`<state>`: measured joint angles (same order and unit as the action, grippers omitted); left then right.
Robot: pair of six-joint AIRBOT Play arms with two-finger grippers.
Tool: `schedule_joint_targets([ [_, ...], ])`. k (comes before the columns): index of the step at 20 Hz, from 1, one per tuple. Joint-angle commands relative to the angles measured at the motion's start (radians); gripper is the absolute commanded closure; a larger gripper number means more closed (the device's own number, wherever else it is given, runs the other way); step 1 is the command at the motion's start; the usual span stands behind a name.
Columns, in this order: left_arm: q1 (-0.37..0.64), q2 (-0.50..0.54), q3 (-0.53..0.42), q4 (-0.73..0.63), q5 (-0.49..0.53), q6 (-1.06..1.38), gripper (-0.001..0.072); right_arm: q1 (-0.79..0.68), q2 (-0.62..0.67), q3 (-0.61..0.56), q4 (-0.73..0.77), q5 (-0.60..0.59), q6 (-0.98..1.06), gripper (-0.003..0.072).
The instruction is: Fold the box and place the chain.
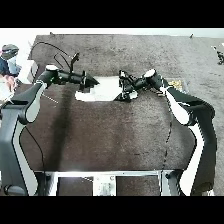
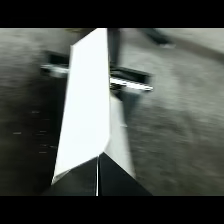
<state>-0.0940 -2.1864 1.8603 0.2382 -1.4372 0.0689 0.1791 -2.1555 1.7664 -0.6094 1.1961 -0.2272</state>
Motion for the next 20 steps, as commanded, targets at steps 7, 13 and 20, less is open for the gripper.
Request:
schedule_joint_targets([
  [7, -0.013, 0.001, 0.001, 0.01, 0.282, -0.002, 0.0697, 0.0, 0.0, 0.0, 0.0, 0.001, 0.0, 0.0387],
  [13, -0.045, 0.0, 0.001, 0.185, 0.295, -0.019, 0.0698, 0.0, 0.0, 0.0, 0.0, 0.001, 0.0, 0.0387],
  [20, -0.053, 0.001, 0.001, 0.264, 0.294, -0.015, 0.0698, 0.0, 0.0, 0.0, 0.0, 0.001, 0.0, 0.0387],
])
